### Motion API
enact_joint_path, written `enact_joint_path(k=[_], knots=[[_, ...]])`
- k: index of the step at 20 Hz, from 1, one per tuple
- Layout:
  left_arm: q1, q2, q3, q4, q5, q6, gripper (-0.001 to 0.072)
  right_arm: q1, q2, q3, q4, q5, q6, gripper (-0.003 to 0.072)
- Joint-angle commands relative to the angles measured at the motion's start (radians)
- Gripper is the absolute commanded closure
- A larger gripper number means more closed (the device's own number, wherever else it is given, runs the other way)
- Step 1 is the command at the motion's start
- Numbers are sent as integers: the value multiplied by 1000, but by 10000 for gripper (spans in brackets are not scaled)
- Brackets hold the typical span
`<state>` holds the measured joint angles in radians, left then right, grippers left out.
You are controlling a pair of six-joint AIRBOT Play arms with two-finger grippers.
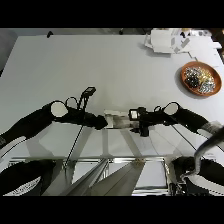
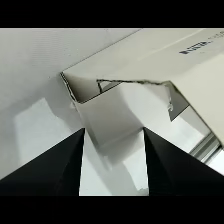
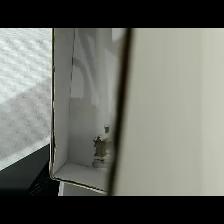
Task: Fold the box and place the chain.
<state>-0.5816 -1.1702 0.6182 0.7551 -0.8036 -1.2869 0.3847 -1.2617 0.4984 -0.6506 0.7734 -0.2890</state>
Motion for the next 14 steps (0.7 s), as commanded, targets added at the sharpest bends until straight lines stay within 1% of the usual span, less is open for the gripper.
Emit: enact_joint_path(k=[1,5,10,14], knots=[[-40,-24,21,55,14,-87,293,0,0,0,0,0,0,390],[-75,-84,83,146,-7,-209,293,0,0,0,0,0,0,390],[-105,-97,176,312,-29,-388,296,0,0,0,0,0,0,390],[-133,-161,240,373,-111,-470,297,0,0,0,0,0,0,390]])
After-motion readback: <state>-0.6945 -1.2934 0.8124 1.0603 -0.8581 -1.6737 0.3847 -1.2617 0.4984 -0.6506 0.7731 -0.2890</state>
